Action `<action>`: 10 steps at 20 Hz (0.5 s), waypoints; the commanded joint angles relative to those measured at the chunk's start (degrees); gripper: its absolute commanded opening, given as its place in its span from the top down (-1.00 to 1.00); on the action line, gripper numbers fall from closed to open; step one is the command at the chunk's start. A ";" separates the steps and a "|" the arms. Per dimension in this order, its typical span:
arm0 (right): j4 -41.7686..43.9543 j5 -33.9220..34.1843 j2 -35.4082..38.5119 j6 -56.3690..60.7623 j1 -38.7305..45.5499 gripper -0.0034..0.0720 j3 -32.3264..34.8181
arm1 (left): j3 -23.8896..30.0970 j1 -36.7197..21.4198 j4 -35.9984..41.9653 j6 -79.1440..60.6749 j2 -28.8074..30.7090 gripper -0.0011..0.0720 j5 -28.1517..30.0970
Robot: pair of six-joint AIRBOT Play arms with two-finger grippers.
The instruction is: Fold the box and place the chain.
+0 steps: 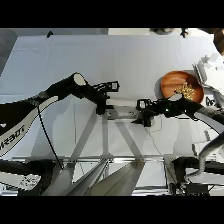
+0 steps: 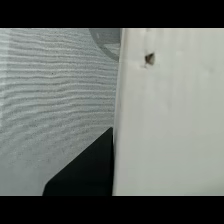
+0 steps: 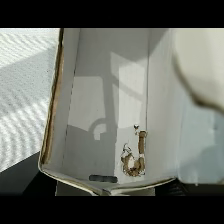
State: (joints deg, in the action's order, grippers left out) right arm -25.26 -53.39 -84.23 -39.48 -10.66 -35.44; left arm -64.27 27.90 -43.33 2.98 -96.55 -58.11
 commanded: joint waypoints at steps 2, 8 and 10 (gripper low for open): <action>0.00 0.00 0.00 0.00 -0.04 -0.48 -0.04 | 0.00 -0.02 0.26 -0.02 0.02 0.96 0.02; 0.00 0.00 0.00 0.00 -0.04 -0.48 -0.04 | 0.00 -0.02 0.24 -0.04 0.02 0.96 0.13; 0.00 0.00 0.00 0.00 -0.04 -0.48 -0.04 | 0.00 -0.02 0.24 -0.04 0.02 0.96 0.35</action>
State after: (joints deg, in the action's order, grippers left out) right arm -25.26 -53.36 -84.23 -39.51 -10.66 -35.44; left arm -64.27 27.90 -43.11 2.98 -96.55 -58.00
